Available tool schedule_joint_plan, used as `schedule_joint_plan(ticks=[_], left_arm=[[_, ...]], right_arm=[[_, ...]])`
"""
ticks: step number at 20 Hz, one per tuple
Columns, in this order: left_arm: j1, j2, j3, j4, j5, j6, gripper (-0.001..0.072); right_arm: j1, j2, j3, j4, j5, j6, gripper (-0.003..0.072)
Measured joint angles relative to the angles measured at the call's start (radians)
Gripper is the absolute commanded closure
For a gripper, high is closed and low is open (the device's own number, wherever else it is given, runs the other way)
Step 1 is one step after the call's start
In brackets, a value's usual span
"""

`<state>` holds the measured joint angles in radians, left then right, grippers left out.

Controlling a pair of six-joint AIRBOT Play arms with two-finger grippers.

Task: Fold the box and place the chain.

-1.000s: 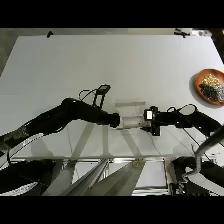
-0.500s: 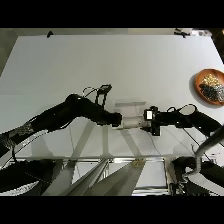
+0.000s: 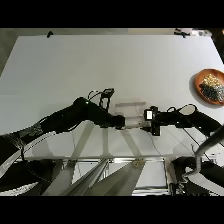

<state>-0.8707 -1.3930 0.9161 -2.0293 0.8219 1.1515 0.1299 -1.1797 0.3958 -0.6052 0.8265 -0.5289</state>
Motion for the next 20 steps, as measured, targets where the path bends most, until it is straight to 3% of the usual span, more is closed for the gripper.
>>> schedule_joint_plan(ticks=[3, 11, 20], left_arm=[[-0.003, -0.002, 0.0, -0.001, -0.014, -0.022, 0.0308], [-0.004, -0.017, 0.011, 0.006, -0.048, -0.08, 0.0312], [-0.004, -0.039, 0.109, 0.121, 0.072, -0.15, 0.0312]], right_arm=[[0.0, 0.0, 0.0, 0.0, 0.0, 0.0, 0.0276], [0.0, 0.0, 0.0, 0.0, -0.001, 0.002, 0.0276], [0.0, 0.0, 0.0, -0.001, 0.001, -0.003, 0.0276]])
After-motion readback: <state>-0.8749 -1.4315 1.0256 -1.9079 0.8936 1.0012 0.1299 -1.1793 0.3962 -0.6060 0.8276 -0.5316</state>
